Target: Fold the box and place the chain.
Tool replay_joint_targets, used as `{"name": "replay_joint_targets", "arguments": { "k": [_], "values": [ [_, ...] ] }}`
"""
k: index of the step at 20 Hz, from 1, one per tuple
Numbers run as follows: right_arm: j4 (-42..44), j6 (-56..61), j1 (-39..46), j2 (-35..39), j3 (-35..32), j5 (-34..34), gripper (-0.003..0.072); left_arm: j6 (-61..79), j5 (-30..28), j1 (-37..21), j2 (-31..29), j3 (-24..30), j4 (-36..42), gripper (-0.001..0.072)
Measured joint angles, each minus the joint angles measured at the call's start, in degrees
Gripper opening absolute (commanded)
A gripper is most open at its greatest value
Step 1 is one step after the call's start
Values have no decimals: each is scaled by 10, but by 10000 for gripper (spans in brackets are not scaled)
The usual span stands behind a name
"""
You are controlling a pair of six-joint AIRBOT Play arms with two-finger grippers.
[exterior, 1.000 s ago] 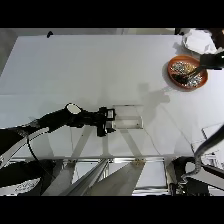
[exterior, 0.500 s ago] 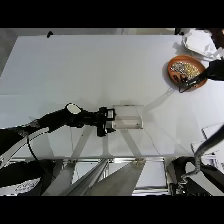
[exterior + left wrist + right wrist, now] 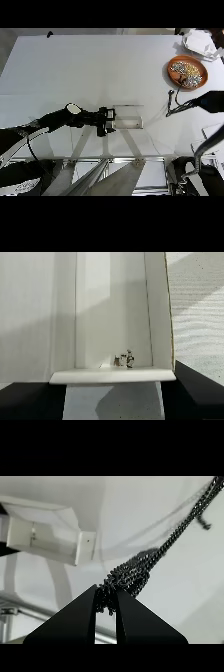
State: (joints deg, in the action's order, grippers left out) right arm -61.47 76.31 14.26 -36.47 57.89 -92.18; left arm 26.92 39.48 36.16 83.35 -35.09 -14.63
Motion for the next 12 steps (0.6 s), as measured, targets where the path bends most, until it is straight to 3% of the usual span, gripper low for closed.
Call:
{"name": "replay_joint_targets", "arguments": {
  "k": [7,12],
  "values": [
    [97,3,0,97,-178,49,13,0,0,0,0,0,0,86],
    [157,3,-52,112,-246,127,12,0,0,0,0,0,0,86]
  ]
}}
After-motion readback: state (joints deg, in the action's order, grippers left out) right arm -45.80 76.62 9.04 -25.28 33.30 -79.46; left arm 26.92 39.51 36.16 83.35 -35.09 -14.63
